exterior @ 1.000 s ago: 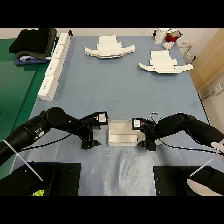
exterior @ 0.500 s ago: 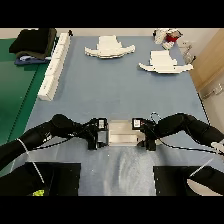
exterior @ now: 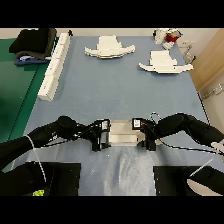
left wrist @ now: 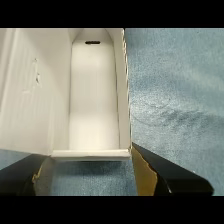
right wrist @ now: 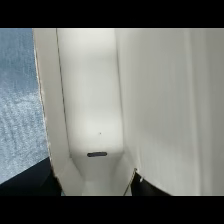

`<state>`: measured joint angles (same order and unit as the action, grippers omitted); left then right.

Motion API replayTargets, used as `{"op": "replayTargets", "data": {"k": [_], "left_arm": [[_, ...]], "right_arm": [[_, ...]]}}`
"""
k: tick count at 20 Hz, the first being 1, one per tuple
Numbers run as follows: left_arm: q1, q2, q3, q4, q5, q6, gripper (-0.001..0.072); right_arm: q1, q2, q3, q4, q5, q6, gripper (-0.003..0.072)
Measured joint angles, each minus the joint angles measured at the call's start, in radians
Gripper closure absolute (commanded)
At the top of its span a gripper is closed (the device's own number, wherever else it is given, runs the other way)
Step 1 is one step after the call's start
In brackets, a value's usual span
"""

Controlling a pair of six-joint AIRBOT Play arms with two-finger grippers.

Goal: Fold the box.

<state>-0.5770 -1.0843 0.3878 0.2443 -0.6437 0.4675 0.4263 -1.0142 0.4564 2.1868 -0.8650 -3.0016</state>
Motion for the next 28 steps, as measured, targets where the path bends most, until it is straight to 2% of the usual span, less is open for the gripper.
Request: {"op": "replayTargets", "data": {"k": [14,15,16,17,21,23,28], "left_arm": [[-0.045,-0.06,0.055,0.11,0.014,-0.151,0.0013],[-0.046,-0.061,0.056,0.111,0.013,-0.154,0.0028],[-0.046,-0.062,0.058,0.112,0.014,-0.157,0.0123],[-0.047,-0.063,0.059,0.115,0.014,-0.161,0.0125],[-0.047,-0.064,0.06,0.125,0.011,-0.173,0.0118],[-0.047,-0.064,0.06,0.131,0.009,-0.181,0.0011],[-0.047,-0.064,0.06,0.14,0.008,-0.195,0.0012]], "right_arm": [[0.0,0.0,0.0,0.0,0.0,0.0,0.0182],[0.0,0.0,0.0,0.0,0.0,0.0,0.0182],[0.0,0.0,0.0,0.0,0.0,0.0,0.0182],[0.0,0.0,0.0,0.0,0.0,-0.001,0.0182],[0.0,0.0,0.0,0.0,0.0,0.0,0.0182],[0.0,0.0,0.0,0.0,0.0,0.0,0.0182],[0.0,0.0,0.0,0.0,0.0,0.0,0.0182]]}}
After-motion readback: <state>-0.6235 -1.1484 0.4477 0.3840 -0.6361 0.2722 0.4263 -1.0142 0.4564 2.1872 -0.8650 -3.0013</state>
